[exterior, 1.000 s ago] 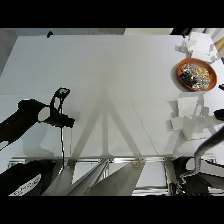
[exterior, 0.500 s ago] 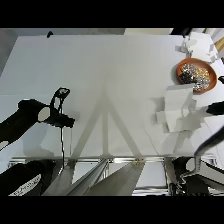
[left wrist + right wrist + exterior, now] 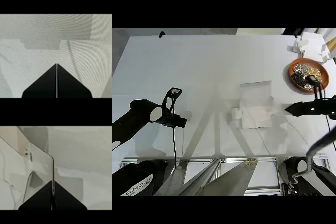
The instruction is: Fold the box and place the chain.
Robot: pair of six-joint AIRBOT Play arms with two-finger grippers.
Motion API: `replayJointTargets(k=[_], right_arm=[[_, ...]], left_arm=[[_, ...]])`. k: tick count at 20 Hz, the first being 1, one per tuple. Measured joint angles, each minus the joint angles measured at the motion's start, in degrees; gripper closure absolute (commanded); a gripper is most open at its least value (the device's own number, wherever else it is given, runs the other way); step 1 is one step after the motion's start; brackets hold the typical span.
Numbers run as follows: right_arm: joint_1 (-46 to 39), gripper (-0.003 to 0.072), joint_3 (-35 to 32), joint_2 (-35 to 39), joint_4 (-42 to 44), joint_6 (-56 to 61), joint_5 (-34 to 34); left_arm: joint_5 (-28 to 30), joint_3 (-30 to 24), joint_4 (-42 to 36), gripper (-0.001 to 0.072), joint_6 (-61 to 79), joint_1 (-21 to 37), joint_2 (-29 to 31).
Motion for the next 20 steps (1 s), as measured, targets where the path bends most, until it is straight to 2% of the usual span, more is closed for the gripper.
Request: replayJointTargets(k=[5, 11, 15, 20], right_arm=[[12.66, 0.0670, -7.61, 3.63, 3.91, 5.46, -5.64], [27.41, 0.0669, -10.47, 4.44, 5.16, 15.65, -16.09], [33.62, 0.0669, -10.82, 4.52, 4.72, 23.37, -23.23], [37.27, 0.0669, -10.88, 4.55, -0.37, 31.58, -26.53]], left_arm=[[0.00, 0.00, 0.00, 0.0699, 0.02, 0.00, 0.00], [0.02, 0.00, 0.00, 0.0699, 0.00, 0.00, 0.00], [0.02, 0.00, 0.00, 0.0699, 0.00, 0.00, 0.00], [0.02, 0.00, 0.00, 0.0699, 0.02, 0.00, 0.00]])
